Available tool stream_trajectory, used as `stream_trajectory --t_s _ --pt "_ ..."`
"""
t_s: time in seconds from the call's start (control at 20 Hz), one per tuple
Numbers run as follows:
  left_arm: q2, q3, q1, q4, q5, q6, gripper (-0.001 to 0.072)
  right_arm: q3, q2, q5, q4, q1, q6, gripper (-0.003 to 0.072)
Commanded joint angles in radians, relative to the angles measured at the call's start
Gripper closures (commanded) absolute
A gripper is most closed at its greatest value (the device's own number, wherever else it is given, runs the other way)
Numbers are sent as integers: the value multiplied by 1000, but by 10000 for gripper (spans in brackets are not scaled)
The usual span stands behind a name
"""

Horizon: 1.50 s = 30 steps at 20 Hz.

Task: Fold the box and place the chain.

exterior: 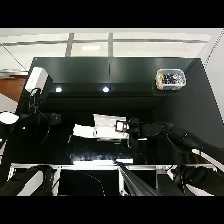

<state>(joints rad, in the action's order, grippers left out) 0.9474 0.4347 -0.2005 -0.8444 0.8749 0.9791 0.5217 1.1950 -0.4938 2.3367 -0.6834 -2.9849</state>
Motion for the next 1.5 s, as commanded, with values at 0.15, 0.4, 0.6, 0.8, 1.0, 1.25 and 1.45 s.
stream_trajectory --t_s 0.15,0.4,0.6,0.8,1.0,1.25,1.45 --pt "224 -11 -45 70 234 45 678 0 0 0 0 0 0 152" --pt "359 -7 115 194 177 -34 678 0 0 0 0 0 0 152" --pt "354 37 222 198 182 -34 428 0 0 -1 0 0 1 152" --pt "301 104 196 152 224 -26 73 0 0 0 0 0 1 152" --pt "262 140 224 153 289 -27 73 0 0 0 0 0 1 152" --pt "208 141 307 148 267 -17 73 0 0 0 0 0 1 152" --pt "177 141 360 144 195 51 73 0 0 0 0 0 0 152"
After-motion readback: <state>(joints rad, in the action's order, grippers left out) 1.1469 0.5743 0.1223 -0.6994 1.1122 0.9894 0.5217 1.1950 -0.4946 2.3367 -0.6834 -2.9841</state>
